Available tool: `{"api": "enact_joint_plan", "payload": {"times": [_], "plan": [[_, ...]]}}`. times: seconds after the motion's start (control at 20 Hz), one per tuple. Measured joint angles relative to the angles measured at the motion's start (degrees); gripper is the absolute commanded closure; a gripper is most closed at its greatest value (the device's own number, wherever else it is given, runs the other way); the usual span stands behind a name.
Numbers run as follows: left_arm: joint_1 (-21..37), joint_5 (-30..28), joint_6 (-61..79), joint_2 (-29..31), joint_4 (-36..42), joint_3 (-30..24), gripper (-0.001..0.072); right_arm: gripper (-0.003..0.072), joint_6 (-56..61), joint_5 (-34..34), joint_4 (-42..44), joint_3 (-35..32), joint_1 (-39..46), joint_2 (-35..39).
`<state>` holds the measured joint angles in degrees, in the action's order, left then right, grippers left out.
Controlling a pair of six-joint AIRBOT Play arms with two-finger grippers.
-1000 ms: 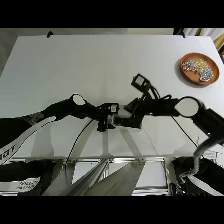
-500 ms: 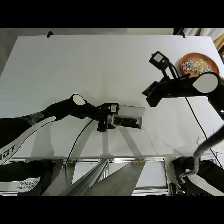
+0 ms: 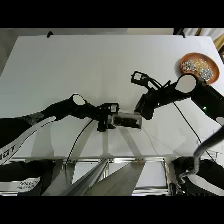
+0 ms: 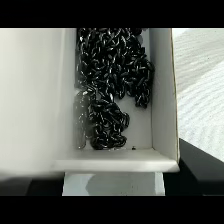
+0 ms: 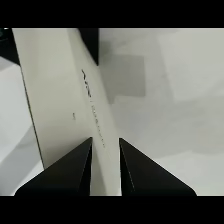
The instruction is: Fold the box and place the chain.
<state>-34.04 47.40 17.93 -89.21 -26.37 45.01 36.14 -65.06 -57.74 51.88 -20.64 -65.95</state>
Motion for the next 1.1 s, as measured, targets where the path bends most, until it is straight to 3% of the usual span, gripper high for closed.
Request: {"api": "enact_joint_plan", "payload": {"times": [0.4, 0.5, 0.55, 0.6, 1.1], "plan": [[0.0, 0.0, 0.0, 0.0, -0.02, 0.0, 0.0437, 0.0456, -1.86, -7.1, 2.21, 0.0, -1.57, -0.74], [0.0, 0.0, 0.02, 0.0, -0.02, 0.0, 0.0437, 0.0452, -2.38, -6.97, 2.03, 0.0, -3.28, -1.49], [0.0, 0.0, 0.0, 0.0, 0.0, 0.0, 0.0437, 0.0396, -2.4, -6.36, 1.64, 0.0, -4.24, -1.79], [0.0, 0.0, 0.02, 0.0, -0.02, 0.0, 0.0437, 0.0389, -2.36, -5.62, 1.11, 0.0, -5.03, -1.97], [0.0, 0.0, 0.0, 0.0, 0.0, 0.0, 0.0437, 0.0389, -1.42, -1.42, -0.85, 0.0, -7.26, -2.54]]}}
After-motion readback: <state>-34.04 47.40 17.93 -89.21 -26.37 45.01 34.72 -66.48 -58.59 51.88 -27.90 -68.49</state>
